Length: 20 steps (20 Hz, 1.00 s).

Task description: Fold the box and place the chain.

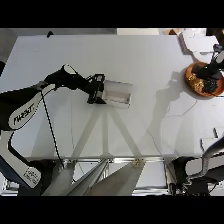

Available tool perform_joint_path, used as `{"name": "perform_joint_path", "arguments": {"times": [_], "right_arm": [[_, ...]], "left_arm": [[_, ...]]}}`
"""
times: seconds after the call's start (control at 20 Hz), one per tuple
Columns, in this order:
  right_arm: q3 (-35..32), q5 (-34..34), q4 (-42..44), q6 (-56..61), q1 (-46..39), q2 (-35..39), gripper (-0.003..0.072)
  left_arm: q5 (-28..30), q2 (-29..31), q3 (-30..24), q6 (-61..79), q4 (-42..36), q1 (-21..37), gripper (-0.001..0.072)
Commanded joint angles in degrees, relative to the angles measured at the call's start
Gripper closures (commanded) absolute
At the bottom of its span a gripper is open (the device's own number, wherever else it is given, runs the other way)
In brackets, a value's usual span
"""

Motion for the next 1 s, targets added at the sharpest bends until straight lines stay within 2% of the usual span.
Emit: {"name": "perform_joint_path", "arguments": {"times": [0.0,0.2,0.3,0.6,0.8,0.95], "right_arm": [[0.0,2.6,-0.3,-7.7,0.5,6.2,0.0681],[-0.5,8.1,0.1,-11.2,1.8,11.5,0.0684],[-3.0,9.4,1.2,-11.2,2.0,14.3,0.0684],[-22.8,8.7,5.3,-16.3,2.0,28.9,0.0684],[-31.9,7.6,9.3,-19.3,3.5,35.3,0.0684],[-36.5,7.5,9.3,-19.9,9.0,38.1,0.0684]], "left_arm": [[0.0,0.0,0.0,0.0,0.0,0.0,0.0365],[0.0,0.0,0.0,0.0,0.0,0.0,0.0365],[0.0,0.0,0.0,0.0,0.0,0.0,0.0365],[0.0,0.0,0.0,0.0,0.0,0.0,0.0365],[0.0,0.0,0.0,0.0,0.0,0.0,0.0365],[0.0,0.0,0.0,0.0,0.0,0.0,0.0365]]}}
